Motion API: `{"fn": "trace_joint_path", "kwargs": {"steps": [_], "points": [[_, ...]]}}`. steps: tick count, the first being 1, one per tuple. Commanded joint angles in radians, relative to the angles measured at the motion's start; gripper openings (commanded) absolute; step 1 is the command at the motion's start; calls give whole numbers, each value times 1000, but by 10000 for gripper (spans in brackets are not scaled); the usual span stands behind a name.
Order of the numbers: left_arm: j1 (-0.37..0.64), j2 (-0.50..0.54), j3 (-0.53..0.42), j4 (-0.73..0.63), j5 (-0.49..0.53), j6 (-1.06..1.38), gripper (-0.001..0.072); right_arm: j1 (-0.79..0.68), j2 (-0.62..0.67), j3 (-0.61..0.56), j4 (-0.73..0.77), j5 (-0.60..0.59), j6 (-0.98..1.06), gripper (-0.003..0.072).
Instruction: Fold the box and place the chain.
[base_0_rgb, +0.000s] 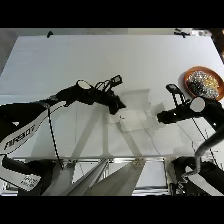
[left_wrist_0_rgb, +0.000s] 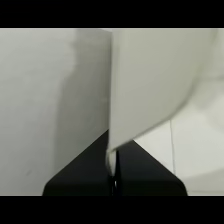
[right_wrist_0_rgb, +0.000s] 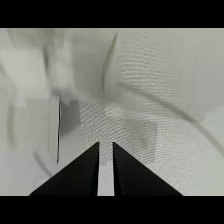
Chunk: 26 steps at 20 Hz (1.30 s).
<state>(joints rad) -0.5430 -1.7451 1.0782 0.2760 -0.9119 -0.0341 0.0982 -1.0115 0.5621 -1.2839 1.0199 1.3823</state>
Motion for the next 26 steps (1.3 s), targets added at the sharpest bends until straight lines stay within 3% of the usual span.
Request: {"fn": "trace_joint_path", "kwargs": {"steps": [1,3,5,11,16,21,26], "points": [[0,18,0,6,-26,20,7,0,58,30,-27,53,-9,116],[0,54,0,32,-24,42,0,0,126,63,-68,123,-30,133],[-1,107,0,42,-32,68,0,0,210,79,-111,192,-30,227],[-28,195,-29,88,-199,45,-4,0,482,80,-188,342,-30,227],[-116,244,-127,76,-77,87,-5,0,658,80,-175,387,-29,226],[-122,243,-217,-27,27,143,-4,0,677,80,-160,404,-29,226],[-122,243,-237,-14,78,149,-4,0,677,80,-106,399,-29,226]]}}
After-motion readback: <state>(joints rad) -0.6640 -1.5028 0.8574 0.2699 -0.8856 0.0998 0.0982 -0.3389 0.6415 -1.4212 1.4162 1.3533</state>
